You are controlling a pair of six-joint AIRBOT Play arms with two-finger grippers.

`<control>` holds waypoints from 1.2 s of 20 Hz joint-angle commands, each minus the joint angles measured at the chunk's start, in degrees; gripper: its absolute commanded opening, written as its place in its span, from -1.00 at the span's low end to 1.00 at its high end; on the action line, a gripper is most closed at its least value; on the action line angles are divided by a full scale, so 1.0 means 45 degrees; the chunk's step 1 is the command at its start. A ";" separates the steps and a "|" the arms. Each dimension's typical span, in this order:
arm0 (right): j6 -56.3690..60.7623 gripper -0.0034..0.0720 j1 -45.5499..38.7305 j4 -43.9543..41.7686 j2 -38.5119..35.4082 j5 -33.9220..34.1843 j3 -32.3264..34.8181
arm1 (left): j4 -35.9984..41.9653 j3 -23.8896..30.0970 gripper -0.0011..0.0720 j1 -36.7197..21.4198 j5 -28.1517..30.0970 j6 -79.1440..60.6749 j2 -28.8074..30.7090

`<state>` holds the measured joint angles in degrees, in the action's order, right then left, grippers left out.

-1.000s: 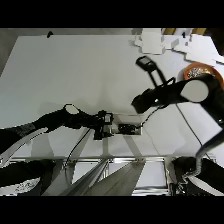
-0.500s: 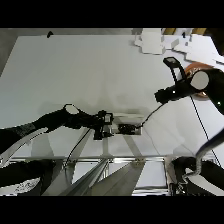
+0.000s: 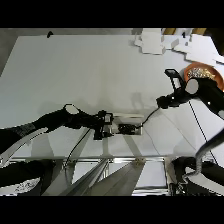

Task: Fold the box and place the chain.

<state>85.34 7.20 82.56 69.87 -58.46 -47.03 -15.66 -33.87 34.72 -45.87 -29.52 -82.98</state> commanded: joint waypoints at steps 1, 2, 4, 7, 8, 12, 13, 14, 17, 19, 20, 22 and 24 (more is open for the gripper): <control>0.0923 -0.13 -0.0039 0.0437 0.0423 0.0437 0.0068 | 0.0000 -0.0005 -0.40 0.0000 0.0000 -0.0005 0.0005; 0.1307 -0.13 -0.0039 0.0670 0.0549 0.0539 0.0068 | 0.0000 -0.0005 -0.40 0.0000 0.0000 0.0000 0.0005; 0.1375 -0.13 -0.0039 0.0763 0.0884 0.0690 0.0068 | 0.0000 -0.0005 -0.40 0.0000 0.0000 -0.0005 0.0005; 0.1418 -0.13 -0.0039 0.0753 0.1064 0.1127 0.0068 | -0.0005 -0.0005 -0.40 0.0000 0.0000 -0.0005 0.0005; 0.1418 -0.13 -0.0039 0.0753 0.1064 0.1248 0.0068 | 0.0000 -0.0005 -0.40 0.0000 0.0000 -0.0005 0.0005; 0.1452 -0.13 -0.0039 0.0772 0.1069 0.1569 0.0068 | 0.0000 -0.0005 -0.40 0.0000 0.0000 0.0000 0.0005; 0.1753 -0.13 -0.0044 0.0957 0.1073 0.1574 0.0068 | 0.0000 -0.0005 -0.40 0.0000 0.0000 -0.0005 0.0005; 0.2025 -0.13 -0.0044 0.1166 0.1103 0.1569 0.0068 | 0.0000 -0.0005 -0.40 0.0000 0.0000 0.0000 0.0005; 0.2127 -0.13 -0.0039 0.1375 0.1370 0.1540 0.0068 | 0.0000 -0.0005 -0.40 0.0000 0.0000 -0.0005 0.0005; 0.2127 -0.13 -0.0039 0.1370 0.1583 0.1579 0.0068 | 0.0000 -0.0005 -0.40 0.0000 0.0000 0.0000 0.0005; 0.2113 -0.13 -0.0039 0.1370 0.1695 0.1579 0.0068 | 0.0000 -0.0005 -0.40 0.0000 0.0000 -0.0005 0.0005; 0.2030 -0.13 -0.0039 0.1370 0.1919 0.1588 0.0068 | 0.0000 -0.0005 -0.40 0.0000 0.0000 -0.0005 0.0005; 0.2021 -0.15 -0.0039 0.1370 0.2069 0.1627 0.0068 | 0.0000 -0.0005 -0.40 0.0000 0.0000 -0.0005 0.0005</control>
<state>94.52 7.05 88.55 78.04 -51.35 -46.76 -15.66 -33.87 34.72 -45.87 -29.52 -82.98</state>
